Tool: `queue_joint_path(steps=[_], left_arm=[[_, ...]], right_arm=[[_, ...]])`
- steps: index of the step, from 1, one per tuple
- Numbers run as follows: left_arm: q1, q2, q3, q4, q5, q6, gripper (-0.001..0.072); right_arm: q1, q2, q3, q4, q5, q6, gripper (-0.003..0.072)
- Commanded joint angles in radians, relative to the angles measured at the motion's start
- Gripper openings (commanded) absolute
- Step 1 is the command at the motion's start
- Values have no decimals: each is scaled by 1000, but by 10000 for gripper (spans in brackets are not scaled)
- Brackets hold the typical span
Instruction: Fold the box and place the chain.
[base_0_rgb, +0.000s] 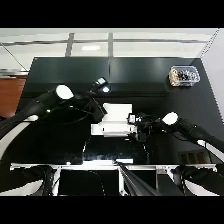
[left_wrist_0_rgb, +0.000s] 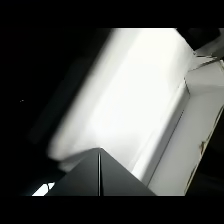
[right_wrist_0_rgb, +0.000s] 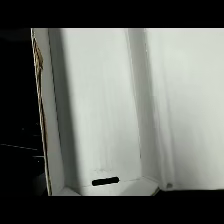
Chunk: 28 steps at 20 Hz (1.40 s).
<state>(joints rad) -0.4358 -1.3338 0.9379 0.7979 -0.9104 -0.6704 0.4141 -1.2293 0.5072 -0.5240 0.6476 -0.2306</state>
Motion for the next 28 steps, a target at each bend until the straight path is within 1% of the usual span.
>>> queue_joint_path(steps=[1,3,4,5,6,7,8,9,10,12,15,16,19,23,28], left_arm=[[93,129,-28,58,-184,-12,28],[145,183,-94,53,-249,6,28],[153,202,-129,44,-267,58,28],[146,215,-162,23,-275,109,28],[130,217,-182,5,-276,148,53],[99,216,-193,6,-262,174,147],[65,216,-196,15,-227,179,279],[34,216,-196,21,-171,180,538],[5,216,-195,22,-130,184,673],[-45,211,-195,55,-89,247,673],[-100,183,-195,135,-42,253,673],[-109,179,-195,167,-18,252,673],[-109,179,-194,187,68,252,673],[-109,179,-193,299,60,251,673],[-112,171,-193,305,60,252,672]], right_arm=[[0,0,0,-1,2,0,159],[0,0,0,-1,2,0,159],[0,0,0,-1,2,0,159],[0,0,0,-1,2,0,159],[0,0,0,-1,2,0,159],[0,0,0,-1,2,0,159],[0,0,0,-1,2,0,160],[0,0,0,-1,2,0,159],[0,0,0,-1,2,0,159],[0,0,0,-1,2,0,159],[0,0,0,-1,2,0,160],[0,0,0,-1,2,0,160],[0,0,0,-1,2,0,160],[0,0,0,-1,2,0,160],[0,0,0,-1,2,0,160]])
